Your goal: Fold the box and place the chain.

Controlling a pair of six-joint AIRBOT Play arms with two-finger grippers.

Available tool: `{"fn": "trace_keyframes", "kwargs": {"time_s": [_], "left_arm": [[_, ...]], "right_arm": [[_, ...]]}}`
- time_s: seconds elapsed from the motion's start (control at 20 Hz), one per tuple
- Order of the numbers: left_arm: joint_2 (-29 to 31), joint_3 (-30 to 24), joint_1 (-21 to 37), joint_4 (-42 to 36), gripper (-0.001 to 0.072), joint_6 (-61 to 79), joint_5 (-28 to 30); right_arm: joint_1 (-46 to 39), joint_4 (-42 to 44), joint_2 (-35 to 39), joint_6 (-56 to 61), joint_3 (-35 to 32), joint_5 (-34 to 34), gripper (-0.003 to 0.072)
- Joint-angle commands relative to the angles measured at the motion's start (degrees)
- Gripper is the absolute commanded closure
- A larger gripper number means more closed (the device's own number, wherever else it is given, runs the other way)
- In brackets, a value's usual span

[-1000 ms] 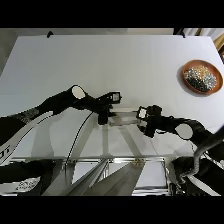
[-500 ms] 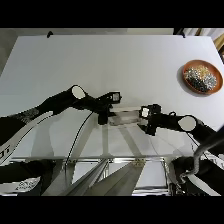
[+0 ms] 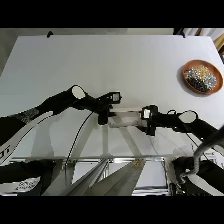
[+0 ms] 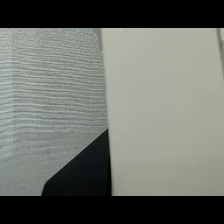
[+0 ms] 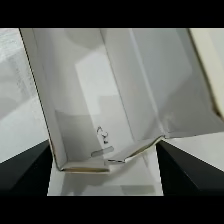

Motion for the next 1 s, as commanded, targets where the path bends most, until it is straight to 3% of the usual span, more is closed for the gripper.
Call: {"fn": "trace_keyframes", "kwargs": {"time_s": [0.0,0.2,0.35,0.55,0.6,0.75,0.95], "left_arm": [[0.0,0.0,0.0,0.0,0.07,0.0,0.0],[0.0,0.0,0.0,0.0,0.07,0.0,0.0],[0.0,0.0,0.0,0.0,0.07,0.0,0.0],[0.0,0.0,0.0,0.0,0.07,0.0,0.0],[0.0,0.0,0.0,0.0,0.07,0.0,0.0],[0.0,0.0,0.0,0.0,0.07,0.0,0.0],[0.0,0.0,0.0,0.0,0.07,0.0,0.0]], "right_arm": [[-0.2,5.3,-3.3,-6.5,0.0,0.4,-0.0009],[-0.2,11.3,-3.3,-14.4,0.0,2.6,-0.0007],[-0.2,10.3,-3.3,-14.7,0.0,4.8,0.004],[-0.2,9.1,-3.8,-13.3,0.0,4.9,0.0048],[-0.2,9.1,-4.8,-13.0,0.0,5.7,0.0098],[-0.2,8.8,-7.7,-12.9,0.0,9.7,0.0149],[-0.2,8.7,-8.5,-13.0,0.0,8.7,0.015]]}}
